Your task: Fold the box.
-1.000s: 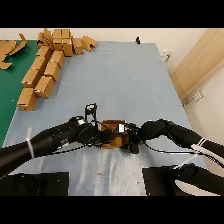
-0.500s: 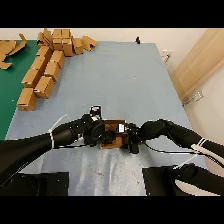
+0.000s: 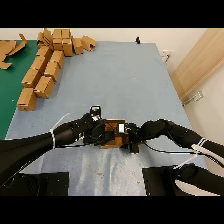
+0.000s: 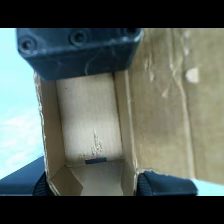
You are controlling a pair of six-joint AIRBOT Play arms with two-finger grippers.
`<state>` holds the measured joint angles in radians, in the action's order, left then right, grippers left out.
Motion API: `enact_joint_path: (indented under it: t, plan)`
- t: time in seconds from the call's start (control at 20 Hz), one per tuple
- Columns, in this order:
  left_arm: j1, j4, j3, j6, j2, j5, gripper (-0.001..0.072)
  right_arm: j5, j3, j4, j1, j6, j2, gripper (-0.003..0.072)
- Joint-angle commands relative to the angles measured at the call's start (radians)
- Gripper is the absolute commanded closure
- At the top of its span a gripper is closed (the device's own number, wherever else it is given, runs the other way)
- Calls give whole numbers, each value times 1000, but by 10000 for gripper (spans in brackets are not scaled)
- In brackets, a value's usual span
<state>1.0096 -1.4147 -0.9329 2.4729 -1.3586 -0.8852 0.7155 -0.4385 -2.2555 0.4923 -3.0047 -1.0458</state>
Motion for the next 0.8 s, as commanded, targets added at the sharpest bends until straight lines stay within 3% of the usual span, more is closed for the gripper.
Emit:
enact_joint_path:
  t: [0.0,0.25,0.3,0.35,0.4,0.7,0.75]
  plan:
    - [1,20,-1,-1,0,11,698,0,0,-1,0,2,0,195]
    - [0,32,-2,-1,0,12,694,0,0,-1,0,2,0,195]
    - [0,32,-2,-1,0,13,522,0,0,-1,0,2,0,195]
    - [0,32,-2,0,0,12,162,0,0,-1,0,2,0,195]
    - [0,32,-2,4,0,13,61,0,0,-1,0,2,0,195]
    - [-1,21,-36,-2,2,-2,61,0,0,-1,0,2,0,195]
    - [-1,11,-39,0,2,-10,91,0,0,-1,0,2,0,195]
